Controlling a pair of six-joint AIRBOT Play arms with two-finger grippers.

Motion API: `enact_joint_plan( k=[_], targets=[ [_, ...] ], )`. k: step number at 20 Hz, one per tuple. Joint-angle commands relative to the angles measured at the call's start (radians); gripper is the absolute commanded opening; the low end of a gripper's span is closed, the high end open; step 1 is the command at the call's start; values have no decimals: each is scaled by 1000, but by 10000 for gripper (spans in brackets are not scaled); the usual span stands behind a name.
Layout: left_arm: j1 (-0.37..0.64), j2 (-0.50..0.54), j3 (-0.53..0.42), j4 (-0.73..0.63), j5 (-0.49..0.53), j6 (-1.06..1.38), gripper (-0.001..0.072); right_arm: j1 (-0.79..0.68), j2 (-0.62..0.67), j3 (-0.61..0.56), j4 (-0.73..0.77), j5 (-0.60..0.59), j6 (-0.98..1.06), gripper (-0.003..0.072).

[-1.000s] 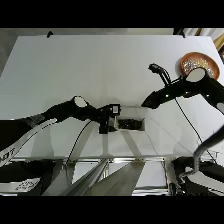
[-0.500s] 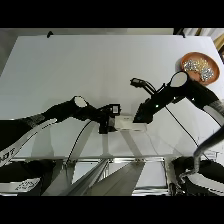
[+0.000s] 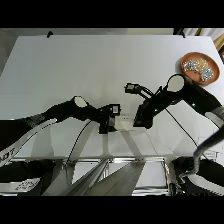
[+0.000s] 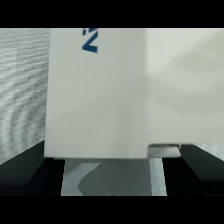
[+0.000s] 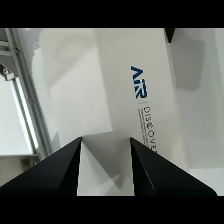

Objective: Fold the box and place the chain.

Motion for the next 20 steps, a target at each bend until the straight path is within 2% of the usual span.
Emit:
enact_joint_plan(
  k=[1,7,8,9,11,16,20],
  targets=[
    [0,0,0,0,1,1,137,6,40,0,-37,-32,-2,346],
    [0,0,0,0,1,1,137,121,40,0,-163,-93,-1,351],
    [0,0,0,0,0,1,137,135,40,-1,-163,-93,0,399],
    [0,0,0,0,0,1,137,149,40,-1,-163,-94,0,416],
    [0,0,0,0,0,1,137,174,40,-1,-164,-120,0,416],
    [0,0,0,0,0,1,137,239,105,-92,-241,-320,0,416],
    [0,0,0,0,1,1,137,288,177,-150,-241,-369,40,416]
  ],
)
